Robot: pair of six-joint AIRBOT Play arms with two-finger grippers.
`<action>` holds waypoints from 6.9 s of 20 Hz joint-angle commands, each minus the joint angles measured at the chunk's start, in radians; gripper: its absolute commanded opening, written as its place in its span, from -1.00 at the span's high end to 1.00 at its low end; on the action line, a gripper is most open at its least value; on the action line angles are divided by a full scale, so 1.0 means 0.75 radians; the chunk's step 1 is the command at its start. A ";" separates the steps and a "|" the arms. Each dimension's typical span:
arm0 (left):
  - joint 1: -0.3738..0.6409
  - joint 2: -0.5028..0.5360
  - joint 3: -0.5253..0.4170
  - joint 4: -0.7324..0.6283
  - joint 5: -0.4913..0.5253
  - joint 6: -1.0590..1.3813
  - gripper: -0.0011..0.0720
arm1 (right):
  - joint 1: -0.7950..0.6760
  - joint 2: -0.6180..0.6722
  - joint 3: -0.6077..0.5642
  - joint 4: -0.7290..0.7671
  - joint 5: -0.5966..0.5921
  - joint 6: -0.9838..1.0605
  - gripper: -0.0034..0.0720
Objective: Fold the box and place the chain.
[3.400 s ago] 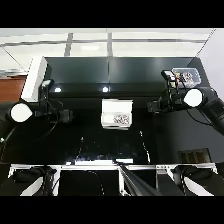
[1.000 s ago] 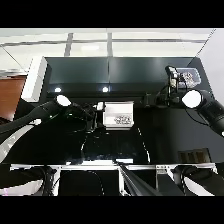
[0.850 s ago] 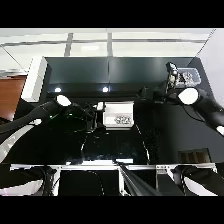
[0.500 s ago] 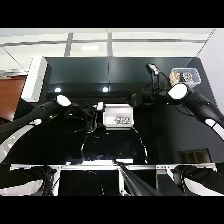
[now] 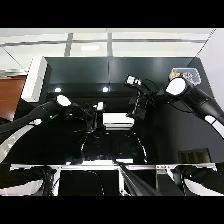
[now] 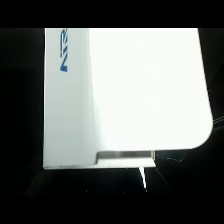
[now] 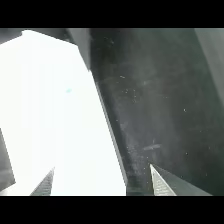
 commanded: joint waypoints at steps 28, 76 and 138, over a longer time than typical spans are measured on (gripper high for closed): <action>-0.001 -0.001 0.001 0.000 0.001 0.001 -0.13 | 0.035 -0.050 -0.015 0.016 0.049 -0.188 0.12; -0.001 -0.001 0.001 0.000 0.000 0.001 -0.13 | 0.054 -0.070 -0.016 -0.019 0.089 -0.176 0.20; -0.214 -0.151 0.347 -0.040 -0.089 -0.540 -0.97 | -0.660 0.414 -0.112 -0.040 0.341 0.941 0.86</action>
